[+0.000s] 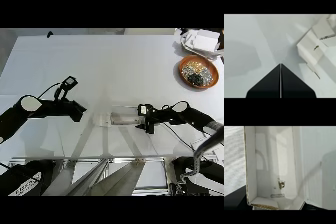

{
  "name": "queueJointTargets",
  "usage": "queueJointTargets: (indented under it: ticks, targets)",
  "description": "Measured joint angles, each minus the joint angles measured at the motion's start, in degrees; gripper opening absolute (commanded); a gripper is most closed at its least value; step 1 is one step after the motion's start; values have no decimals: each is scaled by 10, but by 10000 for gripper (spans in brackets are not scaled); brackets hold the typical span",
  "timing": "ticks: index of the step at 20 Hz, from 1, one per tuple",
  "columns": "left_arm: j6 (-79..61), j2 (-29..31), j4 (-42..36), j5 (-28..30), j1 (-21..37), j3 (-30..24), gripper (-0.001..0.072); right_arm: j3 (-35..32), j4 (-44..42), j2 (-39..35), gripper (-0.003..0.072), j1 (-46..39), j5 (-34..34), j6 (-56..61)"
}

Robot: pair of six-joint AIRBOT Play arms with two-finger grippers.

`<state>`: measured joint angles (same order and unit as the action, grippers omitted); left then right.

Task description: Fold the box and place the chain.

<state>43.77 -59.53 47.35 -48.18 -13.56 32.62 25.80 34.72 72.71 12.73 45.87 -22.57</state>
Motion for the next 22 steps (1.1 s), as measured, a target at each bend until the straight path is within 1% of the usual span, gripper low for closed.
queueJointTargets:
  ticks: [2,5,8,12,16,19,22]
  targets:
    - [45,-20,6,-16,7,-1,5,0,0,0,295,0,0,0]
    - [80,-64,-12,-30,-14,-1,6,0,0,0,295,0,0,0]
    - [91,-102,-48,-4,-53,-1,5,0,0,0,295,0,0,0]
    - [98,-136,-76,18,-92,-1,5,0,0,0,295,0,0,0]
    - [100,-147,-94,37,-119,-1,9,0,0,0,295,0,0,0]
    - [86,-140,-114,47,-134,-1,18,0,0,0,295,0,0,0]
    - [45,-119,-144,49,-140,-1,91,0,0,0,295,0,0,0]
